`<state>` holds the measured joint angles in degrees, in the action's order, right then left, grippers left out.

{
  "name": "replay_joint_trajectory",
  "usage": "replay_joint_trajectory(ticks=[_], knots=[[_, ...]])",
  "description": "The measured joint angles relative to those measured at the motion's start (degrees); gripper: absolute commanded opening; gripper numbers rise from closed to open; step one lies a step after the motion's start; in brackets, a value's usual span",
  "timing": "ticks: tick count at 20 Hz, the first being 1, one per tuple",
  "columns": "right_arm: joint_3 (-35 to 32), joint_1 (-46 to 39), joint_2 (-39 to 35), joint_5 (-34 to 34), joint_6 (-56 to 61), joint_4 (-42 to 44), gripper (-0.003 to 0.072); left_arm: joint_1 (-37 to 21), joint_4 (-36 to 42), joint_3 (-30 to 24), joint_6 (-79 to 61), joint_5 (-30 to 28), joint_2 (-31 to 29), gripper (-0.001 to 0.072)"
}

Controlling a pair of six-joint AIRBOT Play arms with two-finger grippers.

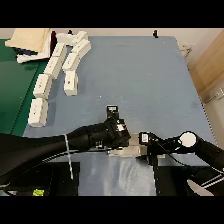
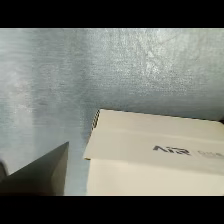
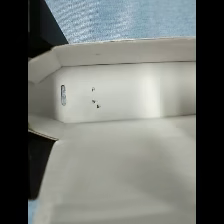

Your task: Fold the box.

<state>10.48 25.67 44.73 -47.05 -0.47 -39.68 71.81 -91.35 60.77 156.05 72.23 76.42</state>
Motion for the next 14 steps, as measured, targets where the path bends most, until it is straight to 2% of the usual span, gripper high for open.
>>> replay_joint_trajectory(ticks=[1, 3, 6, 11, 14], knots=[[0.00, 0.00, 0.00, 0.00, 0.00, 0.00, 0.0513, -0.39, 0.83, 0.33, -1.03, 1.01, -0.83, 0.0294], [0.00, 0.00, 0.00, 0.00, 0.00, 0.00, 0.0513, -1.92, 4.20, 0.72, -4.76, 3.50, -2.80, 0.0057], [0.02, -0.02, 0.00, 0.00, 0.00, 0.00, 0.0513, -5.46, 10.29, 1.01, -13.49, 8.72, -6.14, 0.0019], [0.00, 0.00, 0.00, 0.00, 0.00, 0.00, 0.0513, -13.55, 16.63, 1.11, -33.70, 19.69, -11.23, 0.0016], [0.00, 0.00, 0.00, 0.00, 0.00, 0.00, 0.0513, -18.25, 20.11, 1.07, -51.30, 21.62, -12.72, 0.0015]])
